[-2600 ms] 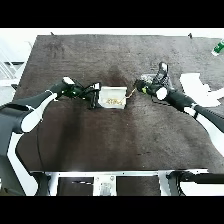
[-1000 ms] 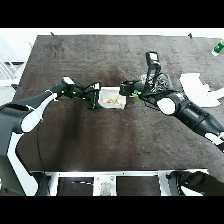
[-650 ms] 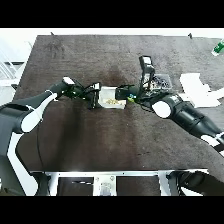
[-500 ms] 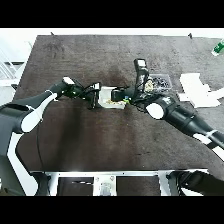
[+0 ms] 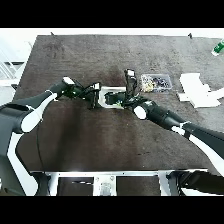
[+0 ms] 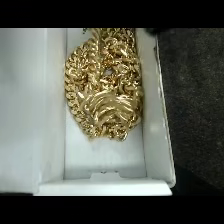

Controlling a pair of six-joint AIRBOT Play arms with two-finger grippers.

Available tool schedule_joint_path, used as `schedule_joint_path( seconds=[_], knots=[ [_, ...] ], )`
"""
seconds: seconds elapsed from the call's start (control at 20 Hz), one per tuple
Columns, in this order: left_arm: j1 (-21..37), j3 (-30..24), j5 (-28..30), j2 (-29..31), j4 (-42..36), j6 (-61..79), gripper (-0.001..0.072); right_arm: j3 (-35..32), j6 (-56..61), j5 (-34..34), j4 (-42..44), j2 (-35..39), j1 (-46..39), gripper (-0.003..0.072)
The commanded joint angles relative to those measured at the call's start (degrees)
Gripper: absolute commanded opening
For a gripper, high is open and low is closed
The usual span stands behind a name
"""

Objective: Fold the box and place the chain.

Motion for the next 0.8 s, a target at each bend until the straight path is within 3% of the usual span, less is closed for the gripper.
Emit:
schedule_joint_path(
  seconds=[0.0,0.1,0.3,0.4,0.6,0.75],
  knots=[
    [0.0,0.07,0.0,0.04,0.0,0.02,0.0399,-0.17,-2.38,6.78,-2.54,4.68,-3.69,0.0514],
    [0.0,0.07,0.0,0.04,0.0,0.02,0.0399,-2.19,-2.47,11.15,-5.29,9.07,-8.92,0.0513],
    [0.0,0.07,0.0,0.04,0.0,0.02,0.0399,-7.72,2.14,9.81,-4.42,10.34,-22.6,0.0515],
    [0.0,0.07,0.07,0.04,0.0,0.02,0.0399,-7.69,3.1,7.17,-1.01,6.01,-26.27,0.0515],
    [0.0,0.07,0.02,0.04,0.0,0.02,0.0399,-4.2,3.1,2.69,2.71,-5.03,-26.01,0.0513],
    [0.0,0.07,0.02,0.04,0.0,0.02,0.0399,1.29,3.1,2.6,4.28,-11.74,-24.33,0.0441]
  ],
)
